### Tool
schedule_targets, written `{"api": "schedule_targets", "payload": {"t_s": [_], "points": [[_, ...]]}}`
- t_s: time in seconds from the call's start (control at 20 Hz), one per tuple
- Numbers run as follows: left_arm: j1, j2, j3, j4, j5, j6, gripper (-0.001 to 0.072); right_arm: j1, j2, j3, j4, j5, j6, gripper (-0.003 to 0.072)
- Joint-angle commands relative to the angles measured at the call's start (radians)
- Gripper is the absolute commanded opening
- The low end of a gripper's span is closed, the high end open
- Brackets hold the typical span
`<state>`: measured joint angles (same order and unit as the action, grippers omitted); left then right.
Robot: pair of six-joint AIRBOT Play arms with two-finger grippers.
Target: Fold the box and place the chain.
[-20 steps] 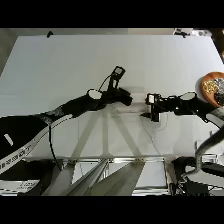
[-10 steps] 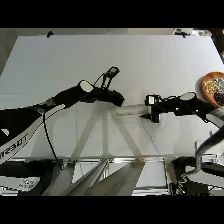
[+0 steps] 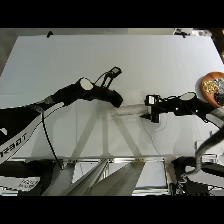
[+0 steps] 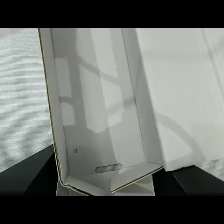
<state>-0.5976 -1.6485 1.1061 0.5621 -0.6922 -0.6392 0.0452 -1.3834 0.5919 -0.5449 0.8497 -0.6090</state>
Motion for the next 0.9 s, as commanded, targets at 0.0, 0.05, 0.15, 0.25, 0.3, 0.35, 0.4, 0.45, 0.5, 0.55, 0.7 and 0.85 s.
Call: {"api": "schedule_targets", "payload": {"t_s": [0.0,0.05,0.15,0.25,0.3,0.35,0.4,0.45,0.5,0.55,0.7,0.85], "points": [[0.001,0.022,0.040,-0.015,0.039,0.043,0.0013,-0.001,0.001,0.001,0.000,0.000,-0.002,0.0411],[0.001,0.027,0.057,-0.014,0.044,0.058,0.0013,-0.001,0.001,0.001,0.000,0.000,-0.002,0.0411],[0.001,0.032,0.089,-0.014,0.045,0.084,0.0026,-0.001,0.001,0.001,0.000,0.000,-0.002,0.0411],[0.001,0.038,0.101,-0.013,0.045,0.098,0.0126,-0.001,0.001,0.001,0.000,0.000,-0.002,0.0411],[0.001,0.045,0.101,-0.005,0.044,0.098,0.0201,-0.001,0.001,0.001,0.000,0.000,-0.002,0.0411],[0.001,0.058,0.101,0.016,0.042,0.098,0.0231,-0.001,0.001,0.001,0.000,0.000,-0.002,0.0411],[0.001,0.074,0.101,0.044,0.037,0.097,0.0231,-0.001,0.001,0.001,0.000,0.000,-0.002,0.0411],[0.003,0.098,0.101,0.079,0.028,0.097,0.0231,-0.001,0.001,0.001,0.000,0.000,-0.002,0.0411],[0.008,0.125,0.101,0.110,0.008,0.097,0.0230,-0.001,0.001,0.001,0.000,0.000,-0.002,0.0411],[0.018,0.159,0.101,0.145,-0.028,0.097,0.0228,-0.001,0.001,0.001,0.000,0.000,-0.002,0.0411],[0.064,0.275,0.101,0.270,-0.174,0.090,0.0232,-0.001,0.001,0.001,0.000,0.000,-0.002,0.0411],[0.117,0.376,0.101,0.489,-0.315,-0.037,0.0238,-0.001,0.001,0.001,0.000,0.000,-0.002,0.0411]]}}
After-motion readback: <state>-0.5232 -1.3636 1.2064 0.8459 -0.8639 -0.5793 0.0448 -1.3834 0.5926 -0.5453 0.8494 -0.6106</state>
